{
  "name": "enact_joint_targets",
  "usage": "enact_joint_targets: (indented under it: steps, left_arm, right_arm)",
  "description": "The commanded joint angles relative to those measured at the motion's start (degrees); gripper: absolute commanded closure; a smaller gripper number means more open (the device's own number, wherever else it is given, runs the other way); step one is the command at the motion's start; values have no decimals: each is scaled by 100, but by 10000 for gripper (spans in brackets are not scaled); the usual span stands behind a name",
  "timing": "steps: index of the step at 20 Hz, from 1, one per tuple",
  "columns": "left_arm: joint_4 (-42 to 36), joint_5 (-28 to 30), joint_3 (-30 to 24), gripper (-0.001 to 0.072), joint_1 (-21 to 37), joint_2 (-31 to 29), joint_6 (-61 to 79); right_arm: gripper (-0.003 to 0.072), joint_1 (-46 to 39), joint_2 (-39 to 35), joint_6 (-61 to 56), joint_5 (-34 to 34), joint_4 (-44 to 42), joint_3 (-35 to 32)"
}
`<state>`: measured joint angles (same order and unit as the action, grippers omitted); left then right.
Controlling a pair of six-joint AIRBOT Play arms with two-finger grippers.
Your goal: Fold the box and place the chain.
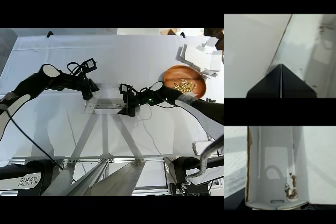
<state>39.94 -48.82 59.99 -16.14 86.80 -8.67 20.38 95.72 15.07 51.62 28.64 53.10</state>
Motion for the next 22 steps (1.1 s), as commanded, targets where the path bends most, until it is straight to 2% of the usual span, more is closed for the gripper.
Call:
enact_joint_targets:
  steps: [1, 5, 8, 11, 14, 16, 17, 22]
  left_arm:
    - [-57, 369, -2, 702, -28, 501, -83]
    - [-48, 295, -2, 698, -28, 501, -70]
    - [90, 234, -2, 698, 101, 118, -37]
    - [828, -42, -2, 700, 234, -455, -37]
    - [1399, -1117, -2, 701, 258, -957, -37]
    - [1469, -1915, -4, 700, 245, -1016, -44]
    - [1484, -2068, -48, 700, 221, -1001, -48]
    - [2146, -1419, -297, 705, -87, -776, -354]
  right_arm:
    - [191, 2, -4, 0, 2, 0, 4]
    - [191, 2, -4, 0, 2, 0, 4]
    - [191, 2, -4, 0, 0, 0, 4]
    - [191, 2, -4, 0, 0, 0, 4]
    - [191, 2, -4, 0, 2, 0, 4]
    - [191, 2, -4, 0, 0, 0, 2]
    - [191, 2, -4, 0, 2, 0, 4]
    - [191, 2, -4, 0, 2, 0, 4]
